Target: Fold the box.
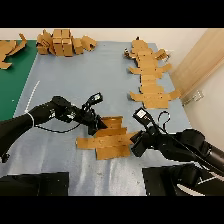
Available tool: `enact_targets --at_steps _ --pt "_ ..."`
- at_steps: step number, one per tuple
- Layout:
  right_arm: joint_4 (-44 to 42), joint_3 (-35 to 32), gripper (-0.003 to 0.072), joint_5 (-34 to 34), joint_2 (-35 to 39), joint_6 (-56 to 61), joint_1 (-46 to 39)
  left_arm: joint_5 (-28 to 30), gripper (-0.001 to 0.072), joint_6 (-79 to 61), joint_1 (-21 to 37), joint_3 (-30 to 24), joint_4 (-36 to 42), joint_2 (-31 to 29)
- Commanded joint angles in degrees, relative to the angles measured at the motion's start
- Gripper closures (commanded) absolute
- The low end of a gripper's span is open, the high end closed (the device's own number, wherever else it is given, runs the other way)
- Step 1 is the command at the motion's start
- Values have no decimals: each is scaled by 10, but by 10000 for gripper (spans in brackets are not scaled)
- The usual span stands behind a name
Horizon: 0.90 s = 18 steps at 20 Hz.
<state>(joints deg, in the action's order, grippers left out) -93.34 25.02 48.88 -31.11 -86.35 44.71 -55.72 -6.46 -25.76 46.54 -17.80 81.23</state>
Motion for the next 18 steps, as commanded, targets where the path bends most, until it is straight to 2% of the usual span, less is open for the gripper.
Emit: enact_targets --at_steps 1,14,18 --pt "7 0 686 -2 0 0 1 -38 695 -1 0 0 -5 0" --pt "12 0 686 -2 0 4 1 -52 695 -23 0 0 -6 6" --pt "14 0 686 -4 0 5 1 -51 695 -53 0 0 32 6"
